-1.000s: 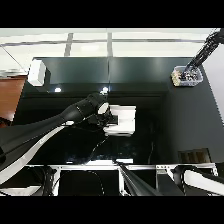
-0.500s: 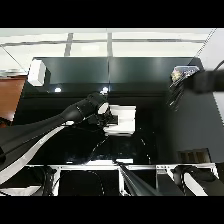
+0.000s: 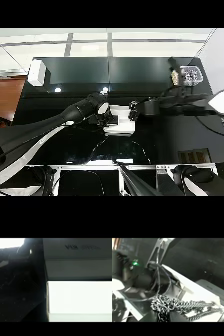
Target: Fold the box and place the chain.
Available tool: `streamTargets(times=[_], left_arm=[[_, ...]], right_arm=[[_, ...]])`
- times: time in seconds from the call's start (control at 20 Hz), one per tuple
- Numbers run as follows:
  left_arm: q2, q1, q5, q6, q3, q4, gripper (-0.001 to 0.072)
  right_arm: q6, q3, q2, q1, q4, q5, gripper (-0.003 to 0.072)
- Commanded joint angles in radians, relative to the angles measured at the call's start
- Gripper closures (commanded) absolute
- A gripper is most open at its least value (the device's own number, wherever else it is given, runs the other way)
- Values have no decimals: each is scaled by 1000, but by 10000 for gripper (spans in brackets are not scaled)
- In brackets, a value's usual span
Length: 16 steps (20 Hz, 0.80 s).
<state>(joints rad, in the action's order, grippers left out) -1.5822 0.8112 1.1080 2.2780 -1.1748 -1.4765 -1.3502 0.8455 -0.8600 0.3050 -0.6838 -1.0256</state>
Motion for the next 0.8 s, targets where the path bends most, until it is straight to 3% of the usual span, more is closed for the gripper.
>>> streamTargets(times=[0.0, 0.25, 0.45, 0.55, 0.75], left_arm=[[0, 0, 0, 0, 0, 0, 682], [0, 0, 0, 0, 0, 0, 682], [0, 0, 0, 0, 0, 0, 682], [0, 0, 0, 0, 0, 0, 682], [0, 0, 0, 0, 0, 0, 682]], right_arm=[[-3, -56, -86, 68, -31, 113, 677], [19, -44, -136, 73, -62, 95, 676], [18, 81, -117, 64, -137, -8, 676], [15, 148, -116, 63, -132, -94, 676], [15, 169, -115, 64, -17, -109, 676]])
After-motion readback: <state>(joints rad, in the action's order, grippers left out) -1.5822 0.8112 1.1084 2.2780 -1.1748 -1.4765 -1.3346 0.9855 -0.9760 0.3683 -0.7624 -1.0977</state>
